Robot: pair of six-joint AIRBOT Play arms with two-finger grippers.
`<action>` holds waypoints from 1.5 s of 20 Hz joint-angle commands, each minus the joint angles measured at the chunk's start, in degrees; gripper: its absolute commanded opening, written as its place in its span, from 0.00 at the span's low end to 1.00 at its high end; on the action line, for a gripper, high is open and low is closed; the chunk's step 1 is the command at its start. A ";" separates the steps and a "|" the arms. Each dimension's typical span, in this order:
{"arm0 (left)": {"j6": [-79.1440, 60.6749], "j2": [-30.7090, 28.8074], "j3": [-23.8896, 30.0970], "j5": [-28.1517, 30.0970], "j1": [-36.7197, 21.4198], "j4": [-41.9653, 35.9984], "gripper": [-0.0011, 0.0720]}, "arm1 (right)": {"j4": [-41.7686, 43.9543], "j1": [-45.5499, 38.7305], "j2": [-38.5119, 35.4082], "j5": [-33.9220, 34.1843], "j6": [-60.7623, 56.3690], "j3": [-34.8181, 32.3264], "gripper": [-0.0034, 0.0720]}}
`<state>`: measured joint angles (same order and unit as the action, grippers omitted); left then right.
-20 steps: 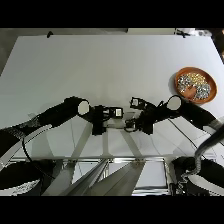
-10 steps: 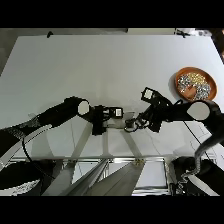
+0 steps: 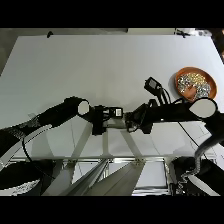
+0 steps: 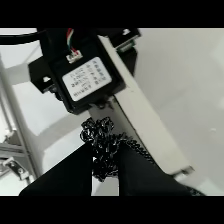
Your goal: Fold the box and place the chain.
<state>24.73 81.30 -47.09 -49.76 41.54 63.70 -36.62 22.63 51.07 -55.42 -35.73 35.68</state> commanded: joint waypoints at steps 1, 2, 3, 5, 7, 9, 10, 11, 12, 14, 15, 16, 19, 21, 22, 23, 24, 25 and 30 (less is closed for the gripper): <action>-0.02 -0.02 0.02 0.02 0.00 0.02 0.30 | 3.26 3.67 6.97 2.23 -0.46 0.04 0.07; -0.02 -0.02 0.02 0.02 0.00 0.02 0.30 | 3.26 4.70 9.77 2.99 -0.76 0.04 0.07; -0.02 -0.02 0.02 0.02 0.00 0.02 0.30 | 3.19 5.29 12.24 3.67 -1.46 0.04 0.07; -0.02 -0.02 0.02 0.02 0.00 0.02 0.30 | 3.10 5.38 16.26 4.46 -2.03 0.04 0.07; -0.04 -0.02 0.02 0.02 0.00 0.02 0.30 | 2.14 5.38 17.79 5.35 -3.85 0.04 0.32; -0.02 -0.02 0.02 0.04 0.00 0.02 0.30 | 1.53 5.09 17.62 6.19 -4.79 0.07 0.37; -0.02 -0.02 0.02 0.00 0.00 0.00 0.30 | 1.40 4.79 17.62 6.34 -5.01 0.07 0.37; -0.02 -0.02 0.02 0.00 0.00 0.02 0.30 | 1.88 4.26 17.51 6.29 -5.49 0.09 0.38; -0.02 -0.02 0.02 0.04 0.00 0.04 0.30 | 1.97 3.61 16.90 6.27 -6.38 0.09 0.41; -0.02 -0.02 0.02 0.00 0.00 0.04 0.30 | 1.90 1.49 13.70 4.61 -6.45 0.09 0.45; -0.02 -0.02 0.02 0.04 0.00 0.02 0.30 | 1.36 0.15 11.28 3.52 -6.25 0.09 0.45; -0.02 -0.02 0.02 0.02 0.00 0.02 0.30 | -0.61 -1.44 8.22 2.80 -6.25 0.09 0.45; -0.02 -0.02 0.02 0.02 0.00 0.02 0.30 | -14.21 -6.23 -0.42 -1.03 -4.00 0.09 0.45; -0.02 -0.02 0.02 0.02 0.00 0.02 0.30 | -24.30 -8.04 -2.36 -5.27 2.12 0.09 0.45; -0.02 -0.02 0.02 0.02 0.00 0.02 0.30 | -27.28 -8.31 -2.01 -7.19 6.40 0.00 0.45; -0.02 -0.02 0.02 0.02 0.00 0.02 0.30 | -28.09 -8.35 -1.25 -8.59 11.41 -0.31 0.45; -0.02 -0.02 0.02 0.00 0.00 0.02 0.30 | -27.28 -8.35 -0.13 -9.51 17.53 -0.85 0.52; -0.04 -0.02 0.02 0.02 0.00 0.02 0.30 | -25.68 -8.35 1.33 -9.14 23.19 -1.62 0.68; -0.02 -0.02 0.02 0.02 0.00 0.00 0.30 | -24.11 -6.71 10.71 -1.73 32.33 -2.64 0.92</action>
<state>24.67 81.30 -47.09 -49.74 41.54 63.72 -60.27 15.05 57.30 -59.96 -10.94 33.50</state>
